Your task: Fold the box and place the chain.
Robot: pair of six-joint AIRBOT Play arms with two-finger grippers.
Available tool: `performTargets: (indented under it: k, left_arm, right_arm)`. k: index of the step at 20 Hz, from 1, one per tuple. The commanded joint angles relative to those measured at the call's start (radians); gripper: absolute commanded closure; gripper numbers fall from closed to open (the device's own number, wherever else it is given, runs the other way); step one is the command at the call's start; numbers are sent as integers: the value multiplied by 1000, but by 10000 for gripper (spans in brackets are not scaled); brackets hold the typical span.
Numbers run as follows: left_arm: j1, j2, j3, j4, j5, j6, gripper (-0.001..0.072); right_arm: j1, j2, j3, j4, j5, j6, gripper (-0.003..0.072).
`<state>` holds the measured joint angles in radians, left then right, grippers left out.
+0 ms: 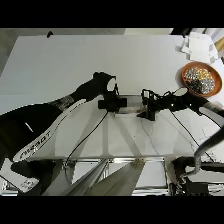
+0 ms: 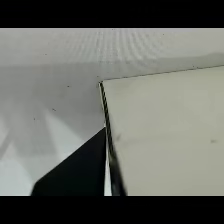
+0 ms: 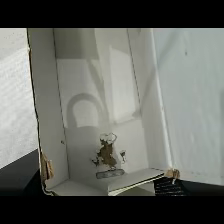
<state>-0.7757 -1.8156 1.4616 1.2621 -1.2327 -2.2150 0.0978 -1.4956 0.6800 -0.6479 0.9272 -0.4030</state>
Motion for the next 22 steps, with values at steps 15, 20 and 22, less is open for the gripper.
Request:
performTargets:
  k: [15,20,22]
  left_arm:
    - [-17,6,2,33,1,-84,609]
    - [-1,54,2,30,-10,47,415]
    - [16,83,2,24,-24,96,414]
  right_arm:
    - [1,0,0,1,0,2,127]
    - [1,0,0,1,0,2,127]
    - [1,0,0,1,0,2,127]
